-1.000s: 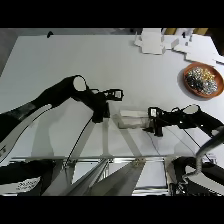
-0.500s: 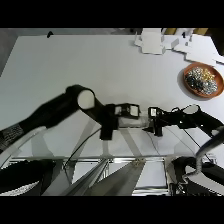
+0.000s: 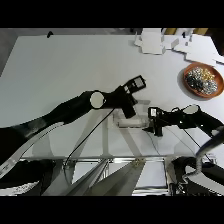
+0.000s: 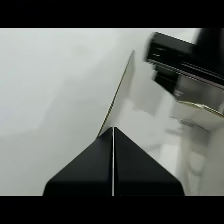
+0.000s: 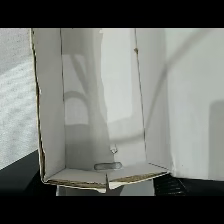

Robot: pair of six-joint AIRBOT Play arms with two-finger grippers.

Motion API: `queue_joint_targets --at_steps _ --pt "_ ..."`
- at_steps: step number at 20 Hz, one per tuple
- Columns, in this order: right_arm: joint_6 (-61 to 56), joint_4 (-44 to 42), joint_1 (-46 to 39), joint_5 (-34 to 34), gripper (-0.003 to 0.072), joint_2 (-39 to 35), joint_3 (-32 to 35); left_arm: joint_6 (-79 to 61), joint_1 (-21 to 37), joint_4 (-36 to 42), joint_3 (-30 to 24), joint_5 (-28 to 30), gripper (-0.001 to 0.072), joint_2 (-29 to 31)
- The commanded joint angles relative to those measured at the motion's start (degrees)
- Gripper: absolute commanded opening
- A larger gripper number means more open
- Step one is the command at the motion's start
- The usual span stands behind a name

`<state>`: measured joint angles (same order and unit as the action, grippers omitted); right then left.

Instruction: Fold the box and place the chain.

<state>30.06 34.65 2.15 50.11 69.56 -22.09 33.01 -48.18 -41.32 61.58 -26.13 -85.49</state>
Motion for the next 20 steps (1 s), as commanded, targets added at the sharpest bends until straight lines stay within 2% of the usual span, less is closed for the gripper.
queue_joint_targets --at_steps 1,4,7,8,11,13,20 --pt "0.0 0.0 0.0 0.0 0.0412 0.0 -0.1 0.0 2.2 7.9 0.1 2.2 0.0004 -6.0" --pt "0.0 0.0 0.0 0.0 0.0412 0.0 -0.1 0.0 2.2 7.4 0.0 -2.3 0.0005 -7.5" --pt "0.0 0.0 0.0 0.0 0.0412 0.0 -0.1 0.0 3.6 4.0 0.0 -6.9 0.0003 -4.5" --pt "0.0 0.0 0.0 0.0 0.0412 0.0 -0.1 0.0 4.1 1.0 0.0 -9.3 0.0002 -2.3" --pt "0.0 0.0 0.0 0.0 0.0412 0.0 -0.1 4.2 4.7 -14.5 0.0 -20.7 0.0002 5.0" --pt "0.0 0.0 0.0 0.0 0.0412 0.0 -0.1 9.4 4.7 -19.8 -0.1 -26.3 0.0002 6.2" --pt "0.0 0.0 0.0 0.0 0.0412 0.0 -0.1 7.9 7.9 -19.6 -9.2 -24.3 0.0003 6.0"
